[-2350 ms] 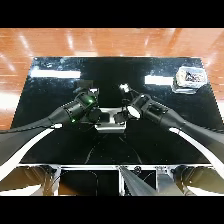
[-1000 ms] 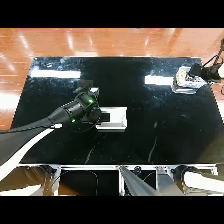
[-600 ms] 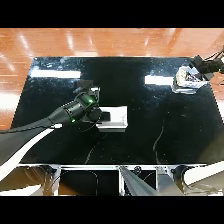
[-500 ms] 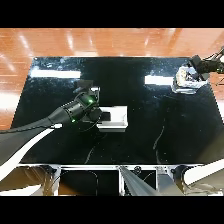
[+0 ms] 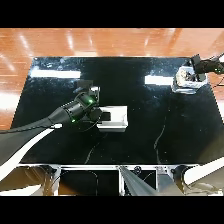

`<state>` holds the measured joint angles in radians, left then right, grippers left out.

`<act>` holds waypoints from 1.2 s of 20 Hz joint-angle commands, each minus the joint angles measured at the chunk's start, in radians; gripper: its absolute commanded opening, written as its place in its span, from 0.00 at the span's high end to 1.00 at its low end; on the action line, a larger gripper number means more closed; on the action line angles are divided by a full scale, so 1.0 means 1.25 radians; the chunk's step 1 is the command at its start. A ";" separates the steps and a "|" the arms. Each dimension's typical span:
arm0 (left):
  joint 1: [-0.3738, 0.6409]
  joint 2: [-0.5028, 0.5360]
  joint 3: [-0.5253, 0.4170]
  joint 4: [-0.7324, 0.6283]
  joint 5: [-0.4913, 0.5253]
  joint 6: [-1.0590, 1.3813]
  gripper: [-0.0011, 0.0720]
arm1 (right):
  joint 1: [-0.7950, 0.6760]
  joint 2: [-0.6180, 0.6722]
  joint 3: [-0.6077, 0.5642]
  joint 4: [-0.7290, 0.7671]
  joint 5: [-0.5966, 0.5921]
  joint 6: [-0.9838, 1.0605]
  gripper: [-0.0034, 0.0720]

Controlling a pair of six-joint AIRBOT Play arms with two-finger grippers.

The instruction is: Fold the box and place the chain.

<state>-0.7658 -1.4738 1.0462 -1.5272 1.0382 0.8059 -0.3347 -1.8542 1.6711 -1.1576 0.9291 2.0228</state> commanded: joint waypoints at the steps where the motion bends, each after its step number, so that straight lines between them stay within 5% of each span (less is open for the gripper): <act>1: 0.000 -0.001 0.001 0.001 0.000 0.001 0.96 | 0.000 -0.002 0.001 -0.022 0.002 0.058 0.11; 20: 0.000 -0.001 0.001 0.001 0.000 0.002 0.96 | 0.035 -0.077 0.001 0.052 -0.078 0.093 0.19; 21: 0.000 -0.001 0.001 0.001 0.001 0.002 0.96 | 0.039 -0.078 0.001 0.052 -0.083 0.093 0.25; 23: 0.000 -0.001 0.001 0.001 0.000 0.002 0.96 | 0.042 -0.078 0.002 0.068 -0.089 0.064 0.81; 24: 0.000 -0.001 0.001 0.001 0.000 0.001 0.96 | 0.042 -0.076 0.002 0.075 -0.088 0.050 0.93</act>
